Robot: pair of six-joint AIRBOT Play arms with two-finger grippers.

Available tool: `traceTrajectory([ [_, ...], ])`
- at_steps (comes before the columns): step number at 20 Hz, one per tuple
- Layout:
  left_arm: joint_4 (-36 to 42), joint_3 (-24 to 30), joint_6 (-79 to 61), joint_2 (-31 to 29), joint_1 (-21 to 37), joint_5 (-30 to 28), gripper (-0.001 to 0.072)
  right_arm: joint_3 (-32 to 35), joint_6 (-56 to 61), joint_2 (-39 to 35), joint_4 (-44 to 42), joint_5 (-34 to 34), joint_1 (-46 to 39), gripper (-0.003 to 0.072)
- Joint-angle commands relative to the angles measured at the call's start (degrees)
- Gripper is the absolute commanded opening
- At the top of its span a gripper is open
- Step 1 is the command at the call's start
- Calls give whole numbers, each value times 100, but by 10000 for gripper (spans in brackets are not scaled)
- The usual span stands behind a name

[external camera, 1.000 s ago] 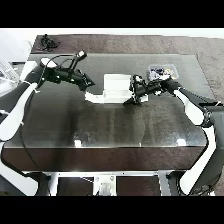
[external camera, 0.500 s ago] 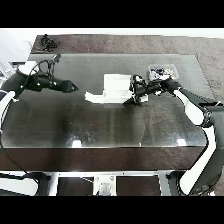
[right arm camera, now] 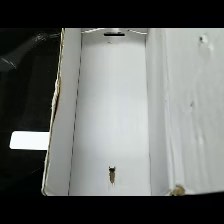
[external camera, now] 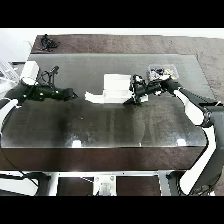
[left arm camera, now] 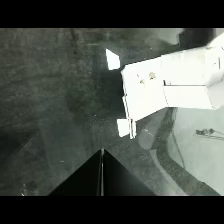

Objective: Fold the box and place the chain.

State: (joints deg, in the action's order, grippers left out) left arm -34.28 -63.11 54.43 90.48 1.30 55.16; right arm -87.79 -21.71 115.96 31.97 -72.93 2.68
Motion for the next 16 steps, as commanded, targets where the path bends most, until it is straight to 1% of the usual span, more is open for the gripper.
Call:
traceTrajectory([
  [1, 59, 48, 562, 216, -238, -479, 20, 0, 2, 0, -2, -2, 0, 581],
  [7, 227, -393, 820, 791, -756, -651, 20, 0, 2, 0, -2, 0, 0, 581],
  [10, 398, -581, 817, 1025, -879, -643, 20, 0, 2, 0, -2, -2, 0, 581],
  [12, 568, -608, 796, 1078, -892, -625, 20, 0, 2, 0, -2, -2, 0, 582],
  [14, 756, -682, 605, 1075, -892, -479, 21, 0, 2, 0, -2, 0, 0, 581],
  [16, 857, -863, 522, 1075, -892, -201, 24, 0, 2, 0, -2, -2, 0, 581],
])
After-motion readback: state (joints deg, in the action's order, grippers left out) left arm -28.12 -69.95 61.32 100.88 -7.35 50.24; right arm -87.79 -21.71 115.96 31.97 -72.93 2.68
